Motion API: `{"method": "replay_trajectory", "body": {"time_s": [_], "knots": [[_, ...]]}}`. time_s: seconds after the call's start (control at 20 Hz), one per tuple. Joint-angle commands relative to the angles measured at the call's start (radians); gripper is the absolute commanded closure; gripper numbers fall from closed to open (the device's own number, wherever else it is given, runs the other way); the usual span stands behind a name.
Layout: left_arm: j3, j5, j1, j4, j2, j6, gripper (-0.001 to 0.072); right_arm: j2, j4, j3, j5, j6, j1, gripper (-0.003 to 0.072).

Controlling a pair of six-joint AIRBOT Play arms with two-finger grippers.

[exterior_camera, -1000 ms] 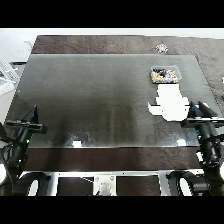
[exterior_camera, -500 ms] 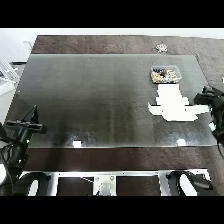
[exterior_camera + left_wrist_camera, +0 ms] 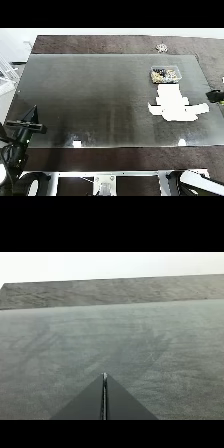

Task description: Fold the box and place the chain.

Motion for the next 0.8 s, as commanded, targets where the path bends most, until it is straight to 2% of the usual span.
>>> {"method": "replay_trajectory", "body": {"time_s": [0.0,0.2,0.25,0.6,0.65,0.75], "knots": [[0.001,0.0,0.0,0.0,0.001,0.0,0.0686,-0.179,-0.156,0.29,0.34,0.134,-0.111,0.0294],[0.001,0.0,0.0,0.0,0.001,0.0,0.0686,-0.419,-0.156,0.627,0.696,0.133,-0.117,0.0294],[0.001,0.0,0.0,0.0,0.001,0.0,0.0686,-0.463,-0.157,0.676,0.74,0.133,-0.111,0.0294],[0.001,0.0,0.0,0.0,0.001,0.0,0.0686,-0.6,-0.156,0.695,0.785,0.08,-0.096,0.0287],[0.001,0.0,0.0,0.0,0.001,0.0,0.0686,-0.61,-0.156,0.696,0.791,0.076,-0.096,0.0245],[0.001,0.0,0.0,0.0,0.001,0.0,0.0686,-0.627,-0.156,0.696,0.792,0.069,-0.096,0.0246]]}}
